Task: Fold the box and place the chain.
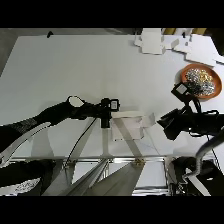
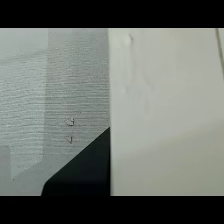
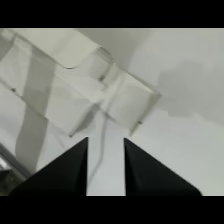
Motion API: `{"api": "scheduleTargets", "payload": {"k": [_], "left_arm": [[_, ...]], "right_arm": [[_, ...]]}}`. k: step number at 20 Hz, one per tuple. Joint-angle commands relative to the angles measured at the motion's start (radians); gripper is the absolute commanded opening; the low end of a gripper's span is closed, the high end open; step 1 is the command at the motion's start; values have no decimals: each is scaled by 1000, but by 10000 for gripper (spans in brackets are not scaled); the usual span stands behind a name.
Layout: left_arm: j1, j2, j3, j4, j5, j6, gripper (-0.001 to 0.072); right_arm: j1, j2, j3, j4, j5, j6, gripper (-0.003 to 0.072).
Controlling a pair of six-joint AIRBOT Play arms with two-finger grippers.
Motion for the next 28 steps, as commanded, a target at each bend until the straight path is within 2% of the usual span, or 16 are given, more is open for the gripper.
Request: {"api": "scheduleTargets", "payload": {"k": [1,3,4,5,7,10,15,18,21,22,24,25,27,28], "left_arm": [[1,0,1,0,0,0,9],[1,0,1,0,0,0,9],[0,0,1,0,0,0,9],[0,0,1,0,0,0,9],[1,0,1,0,0,0,9],[1,0,1,0,0,0,9],[0,0,1,0,-1,0,9],[0,0,1,0,-1,0,9],[0,0,1,0,0,0,9],[0,0,1,0,0,0,9],[0,0,1,0,0,0,9],[0,0,1,0,-1,0,9],[0,0,1,0,0,0,9],[0,0,1,0,-1,0,9]], "right_arm": [[43,0,-49,168,-34,-279,160],[93,1,-102,164,-72,-322,150],[127,1,-126,162,-99,-320,54],[164,1,-141,159,-117,-320,23],[248,1,-148,109,-145,-320,23],[338,1,-152,-42,-169,-323,22],[354,1,-208,-117,-301,-328,23],[354,0,-249,-231,-329,-331,21],[354,0,-289,-236,-358,-331,27],[354,0,-306,-235,-380,-331,105],[354,1,-342,-236,-443,-331,383],[354,0,-359,-236,-481,-332,440],[354,1,-381,-236,-508,-367,449],[357,0,-387,-233,-508,-403,517]]}}
